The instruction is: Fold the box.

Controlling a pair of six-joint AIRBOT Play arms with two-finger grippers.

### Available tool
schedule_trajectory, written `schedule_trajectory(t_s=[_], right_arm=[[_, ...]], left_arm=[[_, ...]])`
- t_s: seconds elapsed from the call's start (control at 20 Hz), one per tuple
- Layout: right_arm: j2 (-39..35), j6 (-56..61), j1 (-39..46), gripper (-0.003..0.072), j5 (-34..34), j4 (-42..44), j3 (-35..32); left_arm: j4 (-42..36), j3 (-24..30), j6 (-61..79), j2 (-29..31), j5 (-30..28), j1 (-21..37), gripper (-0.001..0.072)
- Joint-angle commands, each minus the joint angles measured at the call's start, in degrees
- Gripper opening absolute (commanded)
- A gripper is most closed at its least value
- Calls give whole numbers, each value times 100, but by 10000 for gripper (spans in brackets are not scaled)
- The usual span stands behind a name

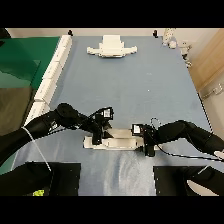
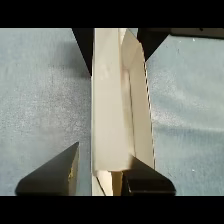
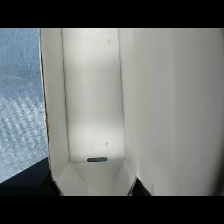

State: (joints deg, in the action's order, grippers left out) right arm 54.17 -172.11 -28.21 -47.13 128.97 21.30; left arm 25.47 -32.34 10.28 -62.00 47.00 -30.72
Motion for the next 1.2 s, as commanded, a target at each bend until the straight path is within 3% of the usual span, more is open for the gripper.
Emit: schedule_trajectory(t_s=[0.0,0.05,0.1,0.2,0.25,0.3,0.35,0.45,0.5,0.65,0.75,1.0,1.15], right_arm=[[2,2,-2,534,15,2,4],[2,2,-2,534,15,2,7],[2,2,-2,534,15,2,4],[2,2,-2,534,15,2,4],[2,2,-2,534,15,2,4],[2,2,-2,534,15,2,4],[2,2,-2,534,15,2,4],[2,2,-2,533,15,0,4],[2,2,-2,534,15,0,4],[2,2,-2,534,15,0,4],[2,2,-2,534,15,0,4],[2,2,-2,534,15,0,4],[2,2,-2,534,17,-2,4]], left_arm=[[17,-4,-138,15,-2,13,305],[190,-4,-376,59,-2,22,351],[400,-4,-778,127,4,48,493],[1106,-4,-2192,409,168,157,520],[1502,-4,-2938,603,365,221,428],[1895,-4,-3687,841,765,293,281],[2142,-4,-4245,1071,1272,343,226],[2055,-2,-5250,1399,2153,330,225],[1786,-2,-5657,1480,2271,251,225],[409,-15,-5893,1360,1338,-356,226],[216,-264,-5906,925,695,-671,226],[188,-1287,-6140,-549,629,-243,227],[151,-1458,-6441,-1043,616,66,226]])
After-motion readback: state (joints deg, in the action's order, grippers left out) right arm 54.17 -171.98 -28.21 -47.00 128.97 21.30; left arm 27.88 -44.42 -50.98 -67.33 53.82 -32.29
